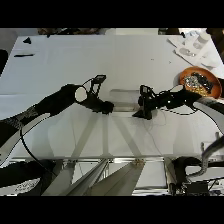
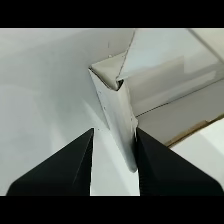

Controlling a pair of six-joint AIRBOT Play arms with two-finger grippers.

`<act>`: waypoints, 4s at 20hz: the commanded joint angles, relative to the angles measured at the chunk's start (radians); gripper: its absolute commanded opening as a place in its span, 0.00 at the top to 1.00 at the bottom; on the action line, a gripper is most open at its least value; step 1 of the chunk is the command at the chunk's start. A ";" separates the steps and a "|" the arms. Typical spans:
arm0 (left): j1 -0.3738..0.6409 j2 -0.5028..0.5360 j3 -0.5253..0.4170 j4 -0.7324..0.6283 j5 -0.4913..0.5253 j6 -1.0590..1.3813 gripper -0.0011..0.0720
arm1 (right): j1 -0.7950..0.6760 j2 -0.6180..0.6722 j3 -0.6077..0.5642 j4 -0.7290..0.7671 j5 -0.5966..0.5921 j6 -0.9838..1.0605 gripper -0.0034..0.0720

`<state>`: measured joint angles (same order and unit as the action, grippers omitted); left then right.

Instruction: Fold the box and place the chain.

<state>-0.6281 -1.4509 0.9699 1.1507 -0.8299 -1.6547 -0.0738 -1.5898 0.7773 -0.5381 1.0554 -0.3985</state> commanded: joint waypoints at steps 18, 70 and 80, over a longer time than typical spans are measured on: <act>-0.080 -0.260 0.317 0.217 -0.270 -0.470 0.61 | 0.000 0.000 0.000 -0.004 0.003 -0.003 0.53; 0.386 -0.113 -0.192 -0.892 -0.250 2.332 0.03 | 0.000 0.000 0.000 -0.007 0.003 -0.003 0.53; 0.361 -0.175 -0.084 -0.785 -0.287 2.285 0.03 | 0.000 0.000 0.000 -0.007 0.003 -0.003 0.53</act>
<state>-0.2565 -1.6085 0.8509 0.2970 -1.1042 0.6613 -0.0746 -1.5898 0.7769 -0.5449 1.0584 -0.4011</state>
